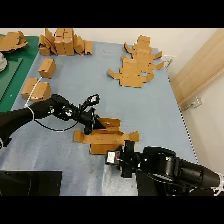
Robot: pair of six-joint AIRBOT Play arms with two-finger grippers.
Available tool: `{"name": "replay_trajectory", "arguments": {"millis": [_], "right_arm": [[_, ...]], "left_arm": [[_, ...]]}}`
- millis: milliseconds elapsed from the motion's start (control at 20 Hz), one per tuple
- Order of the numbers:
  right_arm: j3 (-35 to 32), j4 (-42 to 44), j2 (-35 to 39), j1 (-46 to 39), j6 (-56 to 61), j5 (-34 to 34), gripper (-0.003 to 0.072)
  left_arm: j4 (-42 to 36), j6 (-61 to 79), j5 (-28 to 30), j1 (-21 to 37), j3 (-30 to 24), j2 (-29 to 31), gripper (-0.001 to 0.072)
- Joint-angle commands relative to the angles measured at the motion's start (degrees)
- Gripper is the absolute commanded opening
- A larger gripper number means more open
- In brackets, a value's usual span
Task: Fold the box.
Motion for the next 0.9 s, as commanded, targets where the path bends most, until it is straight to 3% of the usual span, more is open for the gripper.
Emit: {"name": "replay_trajectory", "arguments": {"millis": [0,300,650,850], "right_arm": [[-0.04,-3.06,-5.79,1.75,-0.68,-6.49,0.0441],[-0.04,-7.91,-10.29,-4.00,2.27,-7.41,0.0441],[2.14,-7.85,-8.57,-8.55,6.58,-9.35,0.0440],[4.50,-7.76,-5.49,-8.55,6.58,-5.29,0.0441]], "left_arm": [[0.00,0.02,0.02,0.00,0.04,-0.04,0.0013],[0.00,0.02,0.02,0.00,0.04,-0.04,0.0012],[0.00,0.02,0.02,0.00,0.04,-0.04,0.0013],[0.00,0.02,0.02,0.00,0.04,-0.04,0.0012]]}}
